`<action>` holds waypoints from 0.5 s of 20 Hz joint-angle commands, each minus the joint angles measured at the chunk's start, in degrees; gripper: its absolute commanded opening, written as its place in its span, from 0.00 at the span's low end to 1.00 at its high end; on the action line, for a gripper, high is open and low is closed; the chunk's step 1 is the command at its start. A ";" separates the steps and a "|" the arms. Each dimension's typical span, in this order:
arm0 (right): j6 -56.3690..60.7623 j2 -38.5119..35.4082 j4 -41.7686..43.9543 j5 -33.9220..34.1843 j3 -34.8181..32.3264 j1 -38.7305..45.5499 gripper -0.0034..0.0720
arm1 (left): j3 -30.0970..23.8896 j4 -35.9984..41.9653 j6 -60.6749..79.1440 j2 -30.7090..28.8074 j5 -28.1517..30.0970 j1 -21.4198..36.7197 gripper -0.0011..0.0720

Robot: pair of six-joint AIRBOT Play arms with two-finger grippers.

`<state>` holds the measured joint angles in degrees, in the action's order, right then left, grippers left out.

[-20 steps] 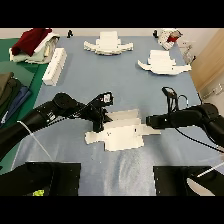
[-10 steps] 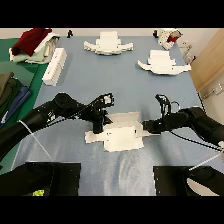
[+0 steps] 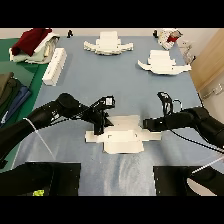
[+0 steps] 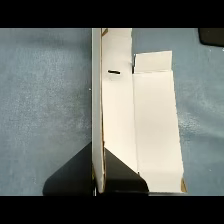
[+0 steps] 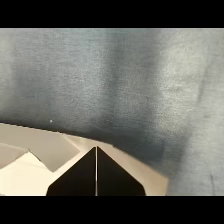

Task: Fold the box.

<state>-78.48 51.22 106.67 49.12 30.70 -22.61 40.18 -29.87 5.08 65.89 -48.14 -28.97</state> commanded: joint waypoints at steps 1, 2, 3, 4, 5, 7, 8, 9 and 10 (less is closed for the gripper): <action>0.00 -0.57 0.02 0.26 0.07 -0.02 0.05 | 0.35 1.22 1.38 0.94 -1.55 0.09 0.03; 0.00 -0.57 0.02 0.28 0.07 -0.02 0.05 | 0.35 1.90 1.62 1.01 -1.49 0.13 0.03; 0.00 -0.57 0.02 0.26 0.07 0.00 0.05 | 0.35 2.29 1.84 1.16 -1.55 0.13 0.03; 0.00 -0.59 0.00 0.26 0.07 0.00 0.05 | 0.37 2.80 1.84 1.38 -1.84 0.13 0.03; 0.00 -0.57 -0.17 0.26 0.07 -0.02 0.05 | 0.37 2.84 1.81 1.60 -2.05 0.13 0.03; 0.00 -0.59 -0.20 0.24 0.07 -0.02 0.05 | 0.37 2.51 1.75 2.19 -3.41 0.24 0.03; 0.00 -0.57 -0.20 0.26 0.07 -0.02 0.05 | 0.37 2.25 1.51 2.45 -4.55 0.52 0.03; 0.00 -0.59 -0.20 0.26 0.07 -0.02 0.05 | 0.37 1.49 0.92 2.56 -4.83 0.90 0.03; 0.00 -0.59 -0.20 0.24 0.07 -0.02 0.05 | 0.37 0.48 0.09 2.56 -4.59 1.42 0.03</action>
<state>-78.48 50.68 106.54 49.36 30.70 -22.61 40.53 -27.81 6.39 68.03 -51.57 -28.32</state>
